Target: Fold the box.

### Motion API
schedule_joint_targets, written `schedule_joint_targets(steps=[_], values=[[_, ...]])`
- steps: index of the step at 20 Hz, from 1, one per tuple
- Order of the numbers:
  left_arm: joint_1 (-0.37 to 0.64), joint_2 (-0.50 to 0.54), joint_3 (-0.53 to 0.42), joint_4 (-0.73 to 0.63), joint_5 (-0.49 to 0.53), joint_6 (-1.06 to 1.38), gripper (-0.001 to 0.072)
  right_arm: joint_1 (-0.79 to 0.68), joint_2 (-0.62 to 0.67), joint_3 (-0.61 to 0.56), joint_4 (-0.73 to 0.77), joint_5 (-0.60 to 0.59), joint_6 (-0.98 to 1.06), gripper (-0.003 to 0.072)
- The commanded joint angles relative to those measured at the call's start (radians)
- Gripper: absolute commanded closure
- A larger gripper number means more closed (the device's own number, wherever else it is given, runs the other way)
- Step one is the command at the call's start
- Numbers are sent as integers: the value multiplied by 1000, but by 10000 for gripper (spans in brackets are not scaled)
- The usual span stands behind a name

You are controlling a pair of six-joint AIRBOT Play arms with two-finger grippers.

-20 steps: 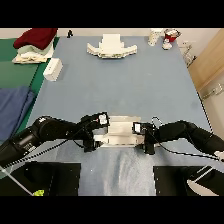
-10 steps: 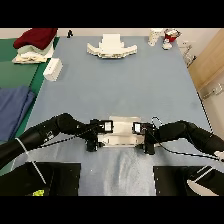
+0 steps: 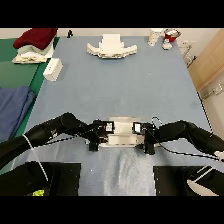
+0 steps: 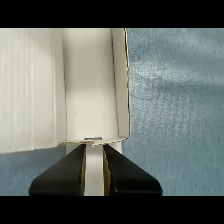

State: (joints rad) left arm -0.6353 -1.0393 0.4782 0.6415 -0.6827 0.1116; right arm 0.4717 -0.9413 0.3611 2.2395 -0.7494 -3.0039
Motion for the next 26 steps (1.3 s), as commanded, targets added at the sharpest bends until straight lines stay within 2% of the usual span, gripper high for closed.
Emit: schedule_joint_targets(steps=[1,7,8,9,10,12,13,14,15,17,20,22,26], values=[[-8,-7,0,-90,24,65,545,0,0,1,0,0,0,176],[-38,-58,-1,-131,41,87,544,0,0,1,0,0,0,176],[-37,-57,-1,-129,48,86,526,0,0,1,0,0,0,177],[-36,-57,-1,-129,47,79,376,0,0,1,0,0,0,176],[-36,-58,-1,-130,46,70,156,0,0,1,0,0,0,176],[-36,-57,-1,-123,47,52,143,0,0,1,0,0,0,176],[-36,-57,-1,-117,47,45,247,0,0,1,0,0,0,176],[-36,-55,0,-95,46,17,567,0,0,1,0,0,0,177],[-36,-47,0,-49,43,-18,699,0,0,1,0,0,0,176],[-36,-12,0,66,44,-174,697,0,0,1,0,0,0,176],[-36,97,0,251,31,-537,697,0,0,1,0,0,0,176],[-36,190,-1,315,-44,-785,697,0,0,1,0,0,0,176],[1,343,-1,583,-97,-1461,697,0,0,1,0,0,0,177]])
